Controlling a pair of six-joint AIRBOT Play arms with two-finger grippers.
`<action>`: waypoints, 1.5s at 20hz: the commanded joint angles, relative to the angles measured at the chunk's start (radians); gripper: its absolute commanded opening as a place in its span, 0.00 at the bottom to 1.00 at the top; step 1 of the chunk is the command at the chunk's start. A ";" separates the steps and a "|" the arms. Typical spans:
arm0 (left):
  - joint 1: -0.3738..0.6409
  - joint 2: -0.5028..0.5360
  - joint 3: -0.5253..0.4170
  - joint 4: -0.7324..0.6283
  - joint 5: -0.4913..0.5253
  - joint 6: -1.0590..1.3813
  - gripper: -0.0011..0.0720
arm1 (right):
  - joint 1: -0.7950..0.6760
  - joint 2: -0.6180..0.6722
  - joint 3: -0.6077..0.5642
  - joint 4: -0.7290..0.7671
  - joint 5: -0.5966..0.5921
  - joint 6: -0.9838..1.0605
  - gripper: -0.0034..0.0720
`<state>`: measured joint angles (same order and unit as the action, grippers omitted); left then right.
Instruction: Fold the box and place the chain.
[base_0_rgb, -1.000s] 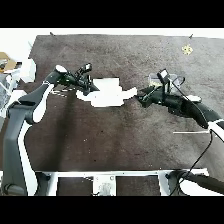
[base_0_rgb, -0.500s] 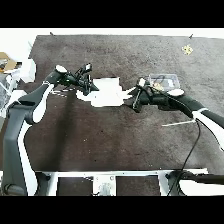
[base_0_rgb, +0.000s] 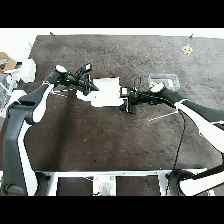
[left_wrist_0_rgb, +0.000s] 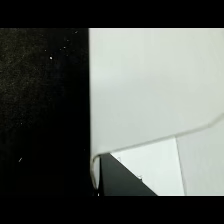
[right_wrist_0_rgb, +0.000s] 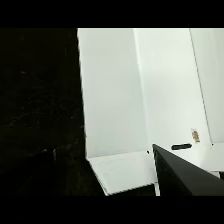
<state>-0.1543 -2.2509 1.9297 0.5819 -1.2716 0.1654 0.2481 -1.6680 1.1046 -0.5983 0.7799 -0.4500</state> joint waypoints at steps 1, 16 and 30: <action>0.000 -0.001 0.000 0.001 0.001 0.000 0.03 | 0.013 -0.048 0.035 -0.033 -0.057 0.025 0.93; 0.000 -0.001 0.000 0.001 0.001 0.000 0.03 | -0.071 -0.158 0.351 -0.034 0.127 0.204 0.94; 0.000 -0.001 0.000 0.001 0.001 0.000 0.03 | -0.112 -0.420 0.663 0.059 0.437 0.245 0.94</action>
<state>-0.1543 -2.2509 1.9297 0.5827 -1.2701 0.1658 0.1375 -2.0377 1.7111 -0.5770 1.1477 -0.2081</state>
